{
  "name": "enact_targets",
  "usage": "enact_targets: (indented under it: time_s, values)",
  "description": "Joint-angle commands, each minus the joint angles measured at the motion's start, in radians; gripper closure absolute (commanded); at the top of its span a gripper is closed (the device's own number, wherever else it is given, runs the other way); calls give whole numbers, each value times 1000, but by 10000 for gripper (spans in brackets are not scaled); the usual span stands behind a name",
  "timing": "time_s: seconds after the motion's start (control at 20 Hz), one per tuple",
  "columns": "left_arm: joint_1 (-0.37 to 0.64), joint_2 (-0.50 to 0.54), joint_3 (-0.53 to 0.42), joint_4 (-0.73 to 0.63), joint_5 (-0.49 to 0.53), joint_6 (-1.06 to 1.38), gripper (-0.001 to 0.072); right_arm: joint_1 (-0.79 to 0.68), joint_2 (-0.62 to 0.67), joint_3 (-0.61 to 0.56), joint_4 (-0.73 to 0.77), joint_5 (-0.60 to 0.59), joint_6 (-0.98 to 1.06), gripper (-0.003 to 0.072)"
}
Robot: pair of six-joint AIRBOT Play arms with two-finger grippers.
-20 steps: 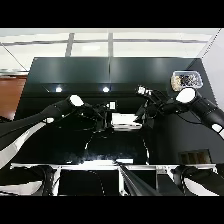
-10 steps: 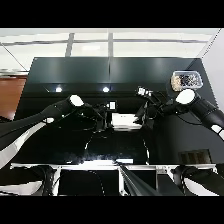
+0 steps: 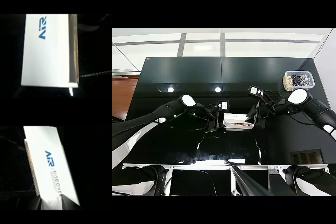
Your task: Fold the box and place the chain.
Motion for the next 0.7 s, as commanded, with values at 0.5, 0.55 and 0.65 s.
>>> enact_targets:
  time_s: [0.5,0.55,0.65]
  values:
    - [0,0,0,0,0,2,315,0,0,-1,-2,24,22,399]
    - [0,0,0,0,0,2,315,0,0,-1,-3,24,22,399]
    - [0,0,0,0,0,2,315,0,0,-1,-4,24,22,399]
